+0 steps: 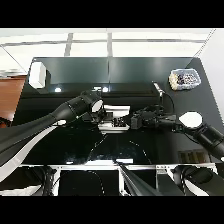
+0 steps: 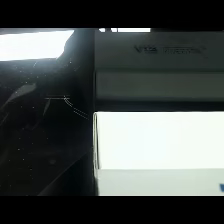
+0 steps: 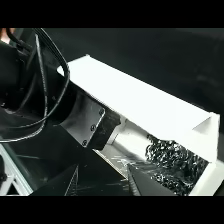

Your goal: Fold the box and place the chain.

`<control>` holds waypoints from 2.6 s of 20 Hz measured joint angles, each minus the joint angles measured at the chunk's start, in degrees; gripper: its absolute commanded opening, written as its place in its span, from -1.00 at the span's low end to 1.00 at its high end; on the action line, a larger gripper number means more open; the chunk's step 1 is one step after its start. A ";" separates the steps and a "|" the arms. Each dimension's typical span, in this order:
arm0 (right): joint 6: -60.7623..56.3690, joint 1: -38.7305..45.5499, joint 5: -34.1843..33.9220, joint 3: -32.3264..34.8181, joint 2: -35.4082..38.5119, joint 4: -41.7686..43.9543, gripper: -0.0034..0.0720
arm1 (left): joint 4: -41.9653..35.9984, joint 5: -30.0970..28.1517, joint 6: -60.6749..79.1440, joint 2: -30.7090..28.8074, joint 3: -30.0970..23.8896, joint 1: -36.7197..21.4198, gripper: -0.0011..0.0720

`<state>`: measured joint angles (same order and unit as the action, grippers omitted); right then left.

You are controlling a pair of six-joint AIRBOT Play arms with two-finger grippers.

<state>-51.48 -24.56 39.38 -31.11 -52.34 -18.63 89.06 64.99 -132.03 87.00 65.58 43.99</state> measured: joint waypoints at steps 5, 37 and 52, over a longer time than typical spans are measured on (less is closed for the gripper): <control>-2.29 9.11 10.84 0.00 0.09 -4.31 0.05 | -0.04 -0.24 -0.09 0.00 0.00 0.00 -0.89; -5.86 21.55 16.31 0.00 0.37 -8.79 0.06 | -45.75 -1.68 105.68 -26.91 -31.21 -34.53 1.00; -5.57 21.55 11.96 0.00 0.37 -9.86 0.05 | -55.43 -13.51 141.41 -4.96 -21.31 -23.63 0.97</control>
<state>-57.06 -3.01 51.33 -31.11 -51.96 -28.49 33.63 51.48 9.39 82.04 44.27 20.36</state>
